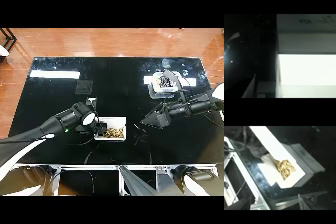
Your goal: Fold the box and place the chain.
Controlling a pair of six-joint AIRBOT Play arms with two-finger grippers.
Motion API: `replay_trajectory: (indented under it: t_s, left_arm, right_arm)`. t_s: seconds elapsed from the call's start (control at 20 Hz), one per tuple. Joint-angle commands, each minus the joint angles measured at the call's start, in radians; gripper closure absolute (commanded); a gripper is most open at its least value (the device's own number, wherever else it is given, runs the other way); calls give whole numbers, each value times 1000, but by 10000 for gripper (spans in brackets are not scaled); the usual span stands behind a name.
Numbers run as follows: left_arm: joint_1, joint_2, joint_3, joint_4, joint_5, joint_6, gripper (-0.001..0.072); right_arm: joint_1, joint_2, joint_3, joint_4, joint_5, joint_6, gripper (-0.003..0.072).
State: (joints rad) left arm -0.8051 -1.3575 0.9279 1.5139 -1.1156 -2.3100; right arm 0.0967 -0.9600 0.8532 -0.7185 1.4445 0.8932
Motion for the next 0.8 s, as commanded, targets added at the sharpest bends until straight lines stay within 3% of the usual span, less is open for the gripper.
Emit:
replay_trajectory:
  t_s: [0.0, 0.3, 0.45, 0.6, 0.75]
  left_arm:
    - [-1, 73, 24, -3, -53, 47, 131]
    - [-58, 399, 11, 24, -299, 316, 131]
    - [-41, 608, -70, 96, -353, 358, 131]
    - [140, 772, -199, 106, -322, 372, 131]
    - [388, 829, -316, -230, -220, 514, 119]
  right_arm:
    - [-20, 2, 0, -20, -12, 5, -20]
    - [34, 2, 0, -8, -73, 35, -28]
    - [172, -2, 6, -27, -252, 109, -27]
    - [306, -71, 98, -173, -393, 281, -27]
    - [396, -227, 251, -388, -356, 404, -26]
